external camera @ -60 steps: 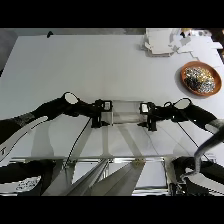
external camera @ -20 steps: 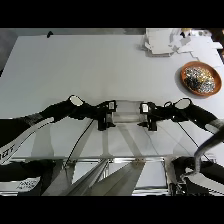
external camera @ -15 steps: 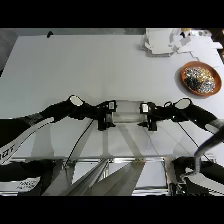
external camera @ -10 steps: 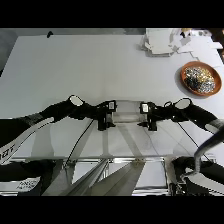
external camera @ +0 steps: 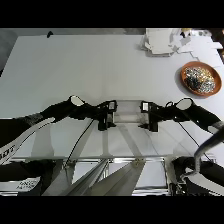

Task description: Fold the box and place the chain.

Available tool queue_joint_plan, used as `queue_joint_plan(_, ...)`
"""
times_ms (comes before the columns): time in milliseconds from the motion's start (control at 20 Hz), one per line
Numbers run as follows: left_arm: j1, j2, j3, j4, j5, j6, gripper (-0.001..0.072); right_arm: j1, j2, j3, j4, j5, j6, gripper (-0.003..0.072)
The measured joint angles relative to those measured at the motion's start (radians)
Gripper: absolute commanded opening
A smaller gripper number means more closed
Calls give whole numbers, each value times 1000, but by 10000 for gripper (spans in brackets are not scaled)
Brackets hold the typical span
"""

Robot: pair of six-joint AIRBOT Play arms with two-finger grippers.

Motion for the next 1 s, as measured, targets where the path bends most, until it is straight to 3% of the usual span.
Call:
queue_joint_plan(200,0,0,0,0,-2,-2,150,-27,120,0,-140,46,142,684)
queue_joint_plan(300,0,0,0,0,-2,-2,150,-48,191,-1,-195,66,200,634)
queue_joint_plan(350,0,0,0,0,-2,-2,150,-57,229,-1,-204,78,220,554)
queue_joint_plan(400,0,0,0,0,-2,-2,150,-63,261,-1,-197,84,235,353)
queue_joint_plan(450,0,0,0,0,-2,-2,150,-67,293,-1,-160,84,248,84)
queue_joint_plan(500,0,0,0,0,-2,-2,150,-70,315,-1,-101,90,255,17)
queue_joint_plan(700,0,0,0,0,-2,-2,150,-76,316,-12,175,66,207,17)
queue_joint_plan(1000,0,0,0,0,-3,-2,150,-78,124,-19,452,-121,141,17)
